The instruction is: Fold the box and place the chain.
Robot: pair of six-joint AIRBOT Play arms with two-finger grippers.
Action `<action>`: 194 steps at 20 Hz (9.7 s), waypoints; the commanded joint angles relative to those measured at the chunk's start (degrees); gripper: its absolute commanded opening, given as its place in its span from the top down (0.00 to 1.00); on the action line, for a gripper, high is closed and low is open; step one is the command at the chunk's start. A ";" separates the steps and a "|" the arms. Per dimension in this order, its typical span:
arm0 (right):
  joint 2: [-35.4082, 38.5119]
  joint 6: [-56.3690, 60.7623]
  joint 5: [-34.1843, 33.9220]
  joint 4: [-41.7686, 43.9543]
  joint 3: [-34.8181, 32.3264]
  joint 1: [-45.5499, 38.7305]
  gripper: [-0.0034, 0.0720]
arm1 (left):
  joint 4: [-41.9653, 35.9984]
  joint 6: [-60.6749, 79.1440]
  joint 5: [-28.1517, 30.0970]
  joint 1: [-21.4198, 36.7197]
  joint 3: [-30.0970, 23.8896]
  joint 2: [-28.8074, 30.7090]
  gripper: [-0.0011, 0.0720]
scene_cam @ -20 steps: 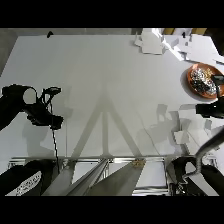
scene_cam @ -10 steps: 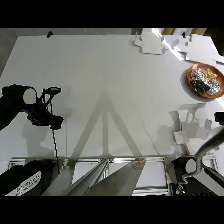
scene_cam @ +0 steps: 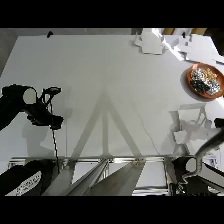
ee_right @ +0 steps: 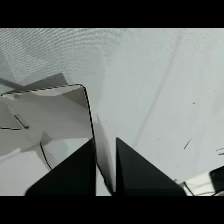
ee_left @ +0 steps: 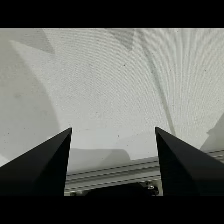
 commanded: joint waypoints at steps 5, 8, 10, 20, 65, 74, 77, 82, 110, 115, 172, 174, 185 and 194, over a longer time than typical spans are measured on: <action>1.88 -0.87 6.38 10.01 0.02 12.74 0.93 | 0.02 0.00 0.02 0.00 -0.02 0.04 0.20; 6.14 -0.92 6.56 18.43 -0.70 21.29 0.93 | 0.02 0.00 0.00 0.00 -0.02 0.04 0.20; 10.82 -1.11 3.23 24.72 -2.45 26.71 0.93 | 0.02 0.00 0.02 0.00 -0.02 0.04 0.20; 26.86 -1.70 -11.39 47.52 -20.83 48.41 0.93 | 0.02 0.00 0.13 0.00 -0.02 0.04 0.20; 26.86 0.04 -15.28 47.65 -21.18 54.12 0.93 | -52.74 61.40 5.01 -1.53 -0.07 -7.89 0.12; 26.86 0.04 -15.28 48.96 -21.16 54.12 0.93 | -54.25 65.35 22.10 -13.05 -0.07 -12.13 0.09; 26.86 0.04 -15.28 48.96 -21.16 54.12 0.93 | -57.05 65.46 24.37 -14.05 -0.07 -15.17 0.03; 26.86 0.04 -15.30 48.94 -21.16 54.12 0.93 | -68.24 74.62 28.24 -14.05 -0.07 -17.55 0.03; 26.86 -0.48 -7.41 40.70 -9.20 54.12 0.55 | -57.59 96.70 32.96 -20.83 7.50 -21.38 0.98; 26.86 -0.50 -7.32 40.68 -9.20 54.12 0.55 | -58.21 96.72 33.70 -20.83 7.48 -24.28 0.98; 24.11 -44.15 -45.07 38.18 -28.24 79.91 0.05 | -59.10 97.26 33.62 -20.83 7.50 -24.52 0.97; 24.11 -44.22 -42.34 38.27 -26.43 76.89 0.05 | -59.10 97.26 33.59 -20.83 7.50 -24.52 0.97; 24.11 -71.54 -33.00 64.67 -24.24 59.56 0.05 | -59.10 97.26 33.64 -20.83 7.48 -24.52 0.97; 14.80 -95.86 -28.24 84.91 -24.24 50.31 0.05 | -59.10 97.26 33.62 -20.83 7.50 -24.52 0.97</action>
